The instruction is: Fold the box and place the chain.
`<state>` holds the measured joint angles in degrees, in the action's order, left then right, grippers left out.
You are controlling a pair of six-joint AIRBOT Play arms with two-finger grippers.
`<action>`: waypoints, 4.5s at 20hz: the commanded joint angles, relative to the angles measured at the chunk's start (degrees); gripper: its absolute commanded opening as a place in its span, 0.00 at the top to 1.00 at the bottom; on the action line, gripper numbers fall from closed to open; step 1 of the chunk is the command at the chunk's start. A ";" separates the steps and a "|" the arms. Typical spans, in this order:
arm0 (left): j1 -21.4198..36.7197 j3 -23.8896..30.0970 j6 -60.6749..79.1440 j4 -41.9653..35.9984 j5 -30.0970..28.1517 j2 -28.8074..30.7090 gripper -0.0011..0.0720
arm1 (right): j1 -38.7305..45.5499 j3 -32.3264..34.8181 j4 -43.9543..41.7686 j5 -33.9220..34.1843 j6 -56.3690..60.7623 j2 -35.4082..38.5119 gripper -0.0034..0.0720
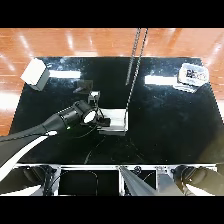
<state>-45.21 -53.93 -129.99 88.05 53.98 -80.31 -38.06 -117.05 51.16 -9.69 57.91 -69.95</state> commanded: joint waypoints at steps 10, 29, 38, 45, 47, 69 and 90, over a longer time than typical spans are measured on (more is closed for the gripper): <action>0.02 0.00 0.02 0.00 0.00 0.02 0.96 | -1.66 0.11 -0.17 -9.73 -2.23 -0.22 0.91; 0.13 0.00 0.02 0.22 0.00 0.02 0.96 | -1.64 4.70 0.59 -36.39 -0.52 2.25 0.90; 0.13 0.00 0.00 0.42 -0.04 0.00 0.96 | -2.67 4.72 19.12 -55.65 16.57 4.15 0.90; 0.13 0.00 0.02 0.42 0.02 0.00 0.96 | -2.67 16.13 23.47 -63.65 24.28 4.15 0.90; 0.13 0.00 0.02 0.39 0.07 0.00 0.96 | -2.75 19.69 23.47 -63.84 25.27 4.15 0.90; 0.13 0.00 0.02 0.39 0.11 0.00 0.96 | -2.73 53.29 22.99 -49.29 30.40 0.59 0.89; 0.11 -2.84 -0.55 -0.52 2.60 0.07 0.41 | 8.26 53.68 37.59 -71.80 36.04 24.65 0.17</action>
<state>-45.10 -55.35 -130.45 87.96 55.13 -80.29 -31.29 -63.57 87.37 -78.30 93.21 -47.64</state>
